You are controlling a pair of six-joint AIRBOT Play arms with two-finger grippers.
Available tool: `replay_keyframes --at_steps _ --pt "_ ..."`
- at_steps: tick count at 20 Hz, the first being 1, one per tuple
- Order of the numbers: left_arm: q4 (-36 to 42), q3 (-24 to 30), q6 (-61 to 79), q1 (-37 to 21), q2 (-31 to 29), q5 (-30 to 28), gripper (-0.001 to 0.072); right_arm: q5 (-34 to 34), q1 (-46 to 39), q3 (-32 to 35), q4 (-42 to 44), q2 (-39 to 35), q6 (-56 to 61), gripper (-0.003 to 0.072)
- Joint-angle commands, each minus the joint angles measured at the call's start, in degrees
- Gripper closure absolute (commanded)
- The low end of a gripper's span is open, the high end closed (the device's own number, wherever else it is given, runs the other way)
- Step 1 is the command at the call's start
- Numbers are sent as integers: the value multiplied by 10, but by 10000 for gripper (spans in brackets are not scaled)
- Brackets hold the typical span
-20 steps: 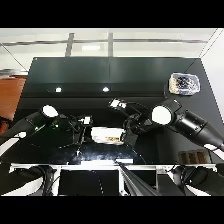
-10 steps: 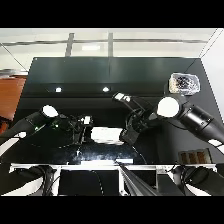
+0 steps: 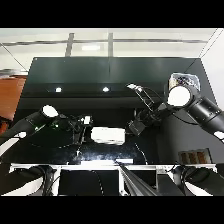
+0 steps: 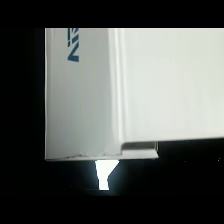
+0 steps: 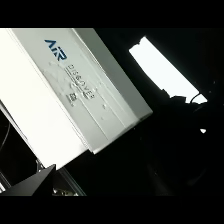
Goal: Fold the box and place the chain.
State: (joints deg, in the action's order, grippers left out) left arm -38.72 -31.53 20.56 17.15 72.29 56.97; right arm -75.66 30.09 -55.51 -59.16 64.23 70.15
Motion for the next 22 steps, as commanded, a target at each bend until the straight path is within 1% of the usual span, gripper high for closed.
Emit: replay_keyframes --at_steps 1,6,9,11,15,22 --pt "0 0 0 0 0 0 224 -35 -7 0 16 16 3 -8" --pt "0 0 0 0 0 0 223 -34 -7 0 66 61 -32 -8" --pt "0 0 0 0 0 0 224 -30 -7 0 82 71 -42 -8" --pt "0 0 0 0 0 0 224 -27 -5 0 81 72 -45 -8" --pt "0 0 0 0 0 0 223 -2 12 0 79 72 -57 -8" --pt "0 0 0 0 0 0 224 -2 32 0 68 74 -57 -8"
